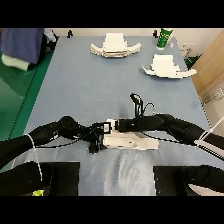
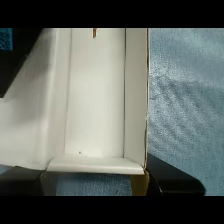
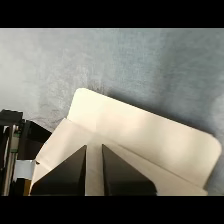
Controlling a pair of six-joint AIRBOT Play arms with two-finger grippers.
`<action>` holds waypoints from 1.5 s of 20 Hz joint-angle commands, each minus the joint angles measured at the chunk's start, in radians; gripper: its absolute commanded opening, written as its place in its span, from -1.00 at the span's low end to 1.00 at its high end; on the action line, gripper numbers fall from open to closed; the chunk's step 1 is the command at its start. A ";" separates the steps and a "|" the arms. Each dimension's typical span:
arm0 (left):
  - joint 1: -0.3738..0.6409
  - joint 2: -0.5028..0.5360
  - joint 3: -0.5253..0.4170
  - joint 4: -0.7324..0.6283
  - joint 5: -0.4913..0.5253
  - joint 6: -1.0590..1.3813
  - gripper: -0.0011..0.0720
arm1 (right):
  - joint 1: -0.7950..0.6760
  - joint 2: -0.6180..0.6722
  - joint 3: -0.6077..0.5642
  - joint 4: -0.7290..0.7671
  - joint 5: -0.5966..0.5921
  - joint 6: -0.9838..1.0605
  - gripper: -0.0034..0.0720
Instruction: Fold the box.
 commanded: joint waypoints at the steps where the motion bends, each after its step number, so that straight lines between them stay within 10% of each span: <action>1: 0.000 0.000 0.000 0.000 0.000 0.000 0.45 | 0.008 -0.011 0.001 -0.003 0.002 -0.013 -0.52; 12: 0.000 0.000 0.000 0.000 0.000 0.000 0.45 | 0.008 -0.016 0.004 -0.003 -0.005 -0.014 -0.53; 17: 0.000 0.000 0.000 0.000 0.000 0.000 0.45 | 0.005 0.175 0.004 -0.080 -0.038 -0.058 -0.81; 22: 0.000 0.000 0.000 0.000 0.000 0.000 0.45 | 0.005 0.396 0.004 -0.297 -0.320 -0.060 -0.80; 24: 0.000 0.000 0.000 0.000 0.000 0.000 0.45 | 0.005 0.463 0.004 -0.380 -0.467 -0.063 -0.28; 30: 0.000 0.000 0.000 0.000 0.000 0.000 0.45 | 0.006 0.543 -0.029 -0.491 -0.764 -0.510 -0.13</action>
